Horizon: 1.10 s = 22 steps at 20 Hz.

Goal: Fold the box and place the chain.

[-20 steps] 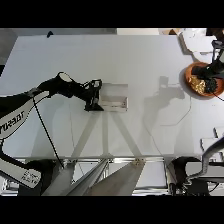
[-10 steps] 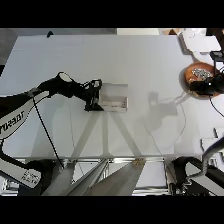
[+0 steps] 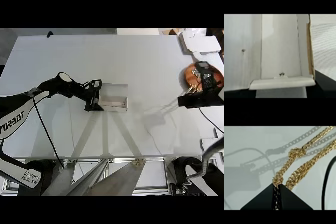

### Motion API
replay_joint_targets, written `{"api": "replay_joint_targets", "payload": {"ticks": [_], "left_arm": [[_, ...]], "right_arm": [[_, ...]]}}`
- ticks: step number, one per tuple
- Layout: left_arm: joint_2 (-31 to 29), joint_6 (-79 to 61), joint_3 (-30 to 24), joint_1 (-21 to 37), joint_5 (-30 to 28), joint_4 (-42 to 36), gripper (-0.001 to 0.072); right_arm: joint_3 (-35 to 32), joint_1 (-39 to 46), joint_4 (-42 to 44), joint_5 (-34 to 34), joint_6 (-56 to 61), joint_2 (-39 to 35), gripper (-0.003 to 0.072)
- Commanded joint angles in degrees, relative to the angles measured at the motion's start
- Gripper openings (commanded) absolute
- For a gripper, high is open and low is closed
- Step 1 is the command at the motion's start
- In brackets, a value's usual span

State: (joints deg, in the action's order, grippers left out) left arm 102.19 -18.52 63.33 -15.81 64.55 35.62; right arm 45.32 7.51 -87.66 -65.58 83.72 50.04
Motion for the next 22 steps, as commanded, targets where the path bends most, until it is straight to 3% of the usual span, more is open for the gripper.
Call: {"api": "replay_joint_targets", "payload": {"ticks": [1,11,15,22], "left_arm": [[0.00,-0.02,0.02,0.00,-0.02,0.00,0.0274],[0.00,-0.02,0.02,0.00,-0.02,0.00,0.0274],[0.00,-0.02,0.02,0.00,-0.02,0.00,0.0274],[0.00,-0.02,0.02,0.00,-0.02,0.00,0.0274]], "right_arm": [[-0.55,-9.70,0.42,1.29,-0.22,-0.70,0.0014],[-0.52,-21.75,0.48,11.32,3.50,0.20,0.0013],[-0.52,-25.92,0.83,14.58,5.01,5.51,0.0013],[0.98,-33.99,1.55,29.44,9.53,14.29,0.0013]]}}
